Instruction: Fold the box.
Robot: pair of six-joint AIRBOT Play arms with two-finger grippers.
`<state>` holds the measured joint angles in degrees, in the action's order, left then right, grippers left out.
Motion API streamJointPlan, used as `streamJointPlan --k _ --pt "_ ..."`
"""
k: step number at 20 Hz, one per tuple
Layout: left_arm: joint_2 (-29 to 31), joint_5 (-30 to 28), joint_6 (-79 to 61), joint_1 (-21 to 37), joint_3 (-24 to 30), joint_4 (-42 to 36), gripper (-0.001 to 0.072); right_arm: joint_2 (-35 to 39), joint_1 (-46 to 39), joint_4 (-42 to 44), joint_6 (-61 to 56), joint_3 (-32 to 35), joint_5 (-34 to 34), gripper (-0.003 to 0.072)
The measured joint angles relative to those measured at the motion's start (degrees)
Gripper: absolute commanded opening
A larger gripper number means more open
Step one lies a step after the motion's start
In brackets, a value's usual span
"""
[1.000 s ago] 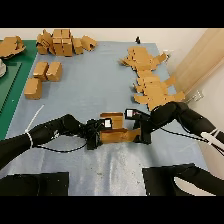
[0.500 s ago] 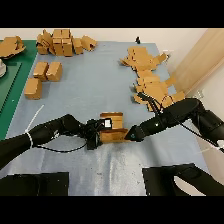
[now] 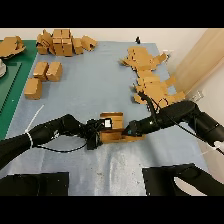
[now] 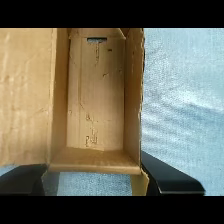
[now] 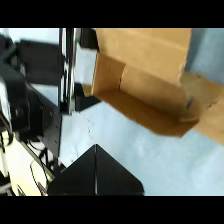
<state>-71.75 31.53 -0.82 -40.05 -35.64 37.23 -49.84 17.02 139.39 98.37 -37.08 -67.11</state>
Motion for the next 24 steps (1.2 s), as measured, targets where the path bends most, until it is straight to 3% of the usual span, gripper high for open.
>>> streamJointPlan --k 3,8,12,17,24 --pt "0.0 0.0 0.0 0.0 0.0 0.0 0.0460 -7.2 -3.4 6.2 4.5 -2.9 0.6 -0.0001" --pt "0.0 0.0 0.0 0.0 0.0 0.0 0.0460 -25.5 -8.5 21.4 16.8 -7.8 -4.7 -0.0001" --pt "0.0 0.0 0.0 0.0 0.0 0.0 0.0460 -35.1 -9.7 26.0 22.2 -8.9 -6.0 -0.0001" --pt "0.0 0.0 0.1 0.0 0.0 0.0 0.0460 -39.7 -10.1 26.9 25.2 -9.1 -3.8 -0.0001" --pt "0.0 0.0 0.0 0.0 0.0 0.0 0.0460 -40.7 -10.2 25.0 26.3 -7.1 0.7 -0.0001"
